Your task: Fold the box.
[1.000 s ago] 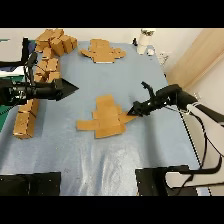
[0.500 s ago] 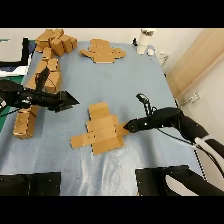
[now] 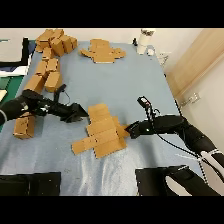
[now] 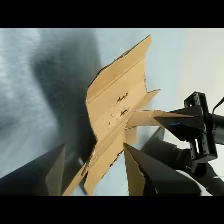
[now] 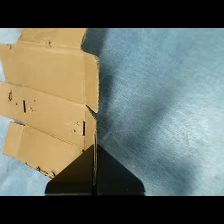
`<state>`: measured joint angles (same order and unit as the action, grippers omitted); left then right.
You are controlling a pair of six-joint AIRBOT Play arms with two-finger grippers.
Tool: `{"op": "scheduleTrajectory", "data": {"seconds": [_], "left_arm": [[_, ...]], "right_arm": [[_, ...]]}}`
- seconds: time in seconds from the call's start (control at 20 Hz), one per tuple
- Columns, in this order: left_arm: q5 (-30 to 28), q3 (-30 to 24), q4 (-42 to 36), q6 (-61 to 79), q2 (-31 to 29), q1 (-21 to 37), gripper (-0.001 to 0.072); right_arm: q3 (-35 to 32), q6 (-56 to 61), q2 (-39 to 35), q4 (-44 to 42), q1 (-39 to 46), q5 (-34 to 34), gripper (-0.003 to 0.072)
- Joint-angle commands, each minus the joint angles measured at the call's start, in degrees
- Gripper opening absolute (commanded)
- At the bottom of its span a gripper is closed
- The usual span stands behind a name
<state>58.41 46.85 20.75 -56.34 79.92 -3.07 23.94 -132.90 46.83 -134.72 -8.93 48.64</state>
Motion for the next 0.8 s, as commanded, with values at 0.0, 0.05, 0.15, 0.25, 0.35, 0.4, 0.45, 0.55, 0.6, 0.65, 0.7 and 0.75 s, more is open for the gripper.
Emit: {"op": "scheduleTrajectory", "data": {"seconds": [0.0, 0.05, 0.15, 0.25, 0.35, 0.4, 0.45, 0.55, 0.6, 0.65, 0.7, 0.75], "left_arm": [[-1.25, -0.13, -9.16, 6.05, 5.51, -4.2, 0.056], [-1.18, -0.13, -11.34, 7.67, 7.02, -5.01, 0.056], [-0.79, -0.13, -17.0, 12.17, 9.49, -6.27, 0.0559], [-0.85, -0.13, -20.52, 15.89, 10.38, -6.56, 0.0559], [-0.63, -0.13, -21.22, 17.88, 10.45, -6.23, 0.0558], [-0.15, -0.13, -21.18, 18.6, 10.45, -6.05, 0.0554], [0.63, -0.13, -20.98, 19.63, 10.45, -5.77, 0.0439], [2.45, -0.13, -20.39, 22.08, 10.47, -5.53, 0.0352], [3.43, -0.15, -19.45, 22.95, 10.47, -5.53, 0.0352], [4.02, -0.15, -17.92, 23.06, 10.47, -5.53, 0.0351], [4.17, -0.15, -16.41, 23.12, 10.47, -5.53, 0.035], [4.17, -0.15, -15.72, 23.19, 10.47, -5.53, 0.0347]], "right_arm": [[-0.15, 0.02, -0.35, -0.2, -0.13, -0.15, 0.0003], [-0.15, 0.02, -0.35, -0.31, -0.13, -0.17, 0.0003], [-0.15, 0.0, -0.35, -0.31, -0.13, -0.13, 0.0003], [-0.15, 0.02, -0.35, -0.33, -0.13, -0.09, 0.0003], [-0.15, 0.0, -0.35, -0.33, -0.13, -0.07, 0.0003], [-0.15, 0.0, -0.35, -0.33, -0.13, -0.07, 0.0004], [-0.15, 0.0, -0.35, -0.31, -0.13, -0.04, 0.0003], [-0.17, 0.0, -0.35, -0.31, -0.13, -0.07, 0.0003], [-0.17, 0.0, -0.35, -0.28, -0.13, -0.07, 0.0003], [-0.17, 0.0, -0.35, -0.31, -0.13, -0.04, 0.0003], [-0.17, 0.02, -0.35, -0.31, -0.13, -0.02, 0.0003], [-0.17, 0.02, -0.35, -0.31, -0.13, 0.02, 0.0003]]}}
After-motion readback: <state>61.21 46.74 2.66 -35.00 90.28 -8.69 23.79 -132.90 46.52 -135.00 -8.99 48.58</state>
